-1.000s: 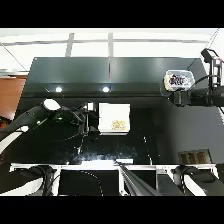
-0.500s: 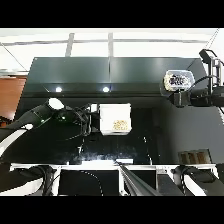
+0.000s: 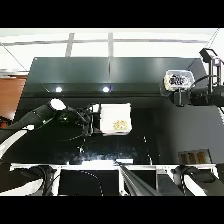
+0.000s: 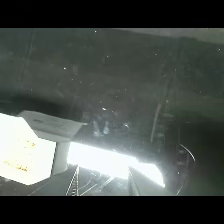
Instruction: Fold the box and place the chain.
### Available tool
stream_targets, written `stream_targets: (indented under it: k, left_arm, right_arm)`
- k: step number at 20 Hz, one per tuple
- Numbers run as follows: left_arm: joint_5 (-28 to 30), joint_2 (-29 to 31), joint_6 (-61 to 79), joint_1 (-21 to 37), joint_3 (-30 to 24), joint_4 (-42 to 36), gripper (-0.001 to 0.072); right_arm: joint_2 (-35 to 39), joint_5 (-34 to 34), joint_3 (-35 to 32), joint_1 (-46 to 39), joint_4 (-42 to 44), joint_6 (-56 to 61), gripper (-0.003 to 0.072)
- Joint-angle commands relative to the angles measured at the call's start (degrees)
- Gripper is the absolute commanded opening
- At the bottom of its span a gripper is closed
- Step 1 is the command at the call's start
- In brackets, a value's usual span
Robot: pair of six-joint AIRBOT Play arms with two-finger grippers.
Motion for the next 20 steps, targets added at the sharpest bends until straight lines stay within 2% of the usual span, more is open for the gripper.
stream_targets:
  k: [1, 2, 3, 4, 5, 6, 7, 8, 10, 12, 17, 20]
  left_arm:
    - [2.80, -0.04, 0.09, -0.98, 0.02, -0.76, 0.0720]
    - [3.30, -0.04, 0.11, -1.18, 0.02, -0.74, 0.0718]
    - [3.56, -0.04, 0.11, -1.22, 0.02, -0.74, 0.0667]
    - [3.50, -0.04, 0.07, -1.22, 0.02, -0.74, 0.0533]
    - [3.45, -0.04, 0.09, -1.20, 0.02, -0.72, 0.0463]
    - [3.52, -0.04, 0.09, -1.20, 0.02, -0.72, 0.0463]
    - [3.52, -0.04, 0.09, -1.20, 0.02, -0.72, 0.0464]
    - [3.54, -0.04, 0.09, -1.20, 0.02, -0.72, 0.0464]
    - [3.52, -0.04, 0.09, -1.20, 0.02, -0.72, 0.0472]
    - [3.52, -0.04, 0.09, -1.20, 0.02, -0.72, 0.0473]
    - [3.54, -0.04, 0.09, -1.20, 0.04, -0.74, 0.0473]
    - [3.54, -0.04, 0.11, -1.20, 0.04, -0.50, 0.0473]
  right_arm:
    - [-1.18, -1.20, 0.00, 0.39, 0.68, -0.02, 0.0360]
    - [-2.45, -2.16, 0.00, 1.44, 1.55, -0.02, 0.0359]
    - [-4.28, -4.04, 0.00, 2.97, 2.60, -0.02, 0.0359]
    - [-7.06, -7.23, 0.02, 5.11, 4.28, -0.04, 0.0359]
    - [-10.32, -11.19, 0.07, 7.02, 5.33, -0.09, 0.0359]
    - [-14.49, -15.67, 0.52, 8.55, 7.43, -1.14, 0.0365]
    - [-19.04, -17.75, 1.99, 9.38, 11.15, -4.15, 0.0570]
    - [-23.39, -17.07, 4.11, 10.10, 15.10, -9.53, 0.0643]
    - [-30.18, -12.20, 7.10, 13.05, 19.02, -28.70, 0.0643]
    - [-32.33, -9.86, 7.15, 16.39, 17.16, -39.98, 0.0641]
    - [-30.18, 2.64, 7.65, 17.84, 17.62, -48.15, 0.0639]
    - [-29.75, 4.44, 4.28, 19.89, 21.09, -53.70, 0.0630]
